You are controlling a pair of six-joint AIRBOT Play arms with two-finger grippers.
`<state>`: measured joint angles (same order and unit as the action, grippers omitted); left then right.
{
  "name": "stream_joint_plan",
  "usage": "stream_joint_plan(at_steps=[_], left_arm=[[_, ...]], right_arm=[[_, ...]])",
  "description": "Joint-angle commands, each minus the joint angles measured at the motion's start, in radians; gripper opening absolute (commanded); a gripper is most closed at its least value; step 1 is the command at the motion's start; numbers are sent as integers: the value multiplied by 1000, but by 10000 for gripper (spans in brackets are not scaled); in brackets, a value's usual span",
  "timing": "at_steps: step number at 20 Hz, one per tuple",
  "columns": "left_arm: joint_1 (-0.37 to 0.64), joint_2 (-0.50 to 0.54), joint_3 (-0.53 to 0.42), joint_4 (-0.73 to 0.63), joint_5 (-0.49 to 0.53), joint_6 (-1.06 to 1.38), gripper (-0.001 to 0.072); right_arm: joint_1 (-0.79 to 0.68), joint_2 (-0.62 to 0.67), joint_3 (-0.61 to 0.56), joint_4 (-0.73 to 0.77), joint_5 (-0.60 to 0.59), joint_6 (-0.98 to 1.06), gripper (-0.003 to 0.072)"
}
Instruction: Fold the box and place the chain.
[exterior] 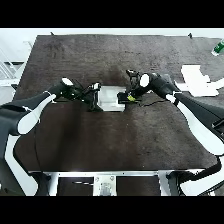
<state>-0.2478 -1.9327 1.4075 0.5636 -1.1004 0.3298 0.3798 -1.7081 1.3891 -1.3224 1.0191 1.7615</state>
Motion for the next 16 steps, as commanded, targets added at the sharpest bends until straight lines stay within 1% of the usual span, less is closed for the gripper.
stream_joint_plan(at_steps=[1, 4, 6, 7, 9, 16], left_arm=[[1, 0, 1, 1, 0, 0, 542], [1, 0, 1, 0, 0, 0, 542], [1, 0, 1, 0, 0, 0, 542], [1, 0, 1, 0, 0, 0, 542], [1, 0, 1, 0, 0, 0, 542], [1, 0, 1, 0, 0, 0, 542]], right_arm=[[16, -31, 52, -120, 64, 87, 519], [51, -55, 114, -121, 76, 90, 519], [75, -58, 135, -145, 85, 95, 519], [81, -58, 141, -166, 109, 125, 519], [80, -58, 142, -183, 144, 172, 521], [93, -74, 143, -191, 143, 266, 520]])
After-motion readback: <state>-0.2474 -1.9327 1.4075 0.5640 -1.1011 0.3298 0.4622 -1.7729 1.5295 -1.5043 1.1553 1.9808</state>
